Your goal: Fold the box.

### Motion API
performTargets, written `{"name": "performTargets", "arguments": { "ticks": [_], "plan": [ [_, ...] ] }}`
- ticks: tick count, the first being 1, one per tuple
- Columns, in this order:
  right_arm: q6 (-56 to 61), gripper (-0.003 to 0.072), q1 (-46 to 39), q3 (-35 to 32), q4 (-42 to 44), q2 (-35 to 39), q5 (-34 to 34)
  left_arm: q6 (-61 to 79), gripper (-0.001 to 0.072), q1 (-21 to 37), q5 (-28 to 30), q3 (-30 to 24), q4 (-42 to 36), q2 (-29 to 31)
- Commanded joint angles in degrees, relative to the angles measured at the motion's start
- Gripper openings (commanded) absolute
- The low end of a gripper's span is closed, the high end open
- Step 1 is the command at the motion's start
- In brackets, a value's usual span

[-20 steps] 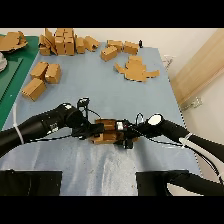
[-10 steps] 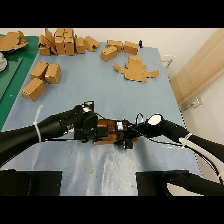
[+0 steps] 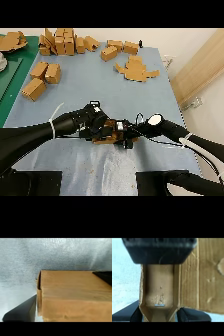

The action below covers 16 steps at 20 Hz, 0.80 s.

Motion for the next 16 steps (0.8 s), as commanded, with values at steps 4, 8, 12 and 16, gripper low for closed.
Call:
{"name": "performTargets", "arguments": {
  "ticks": [4,8,12,16],
  "plan": [
    [0.02,0.0507,-0.02,0.02,0.02,0.0,0.04,2.27,0.0394,-0.07,-5.01,3.52,2.1,-3.23],
    [0.0,0.0507,-0.02,0.02,0.02,0.0,0.04,3.61,0.0393,-0.07,-4.94,3.56,1.97,-4.83],
    [0.02,0.0506,-0.02,0.02,0.02,0.0,0.04,3.58,0.0393,-0.07,-2.69,3.56,1.97,-5.4],
    [0.02,0.0507,-0.02,0.02,0.02,0.0,0.04,3.54,0.0392,-0.07,0.72,3.54,2.29,-5.42]
  ]
}}
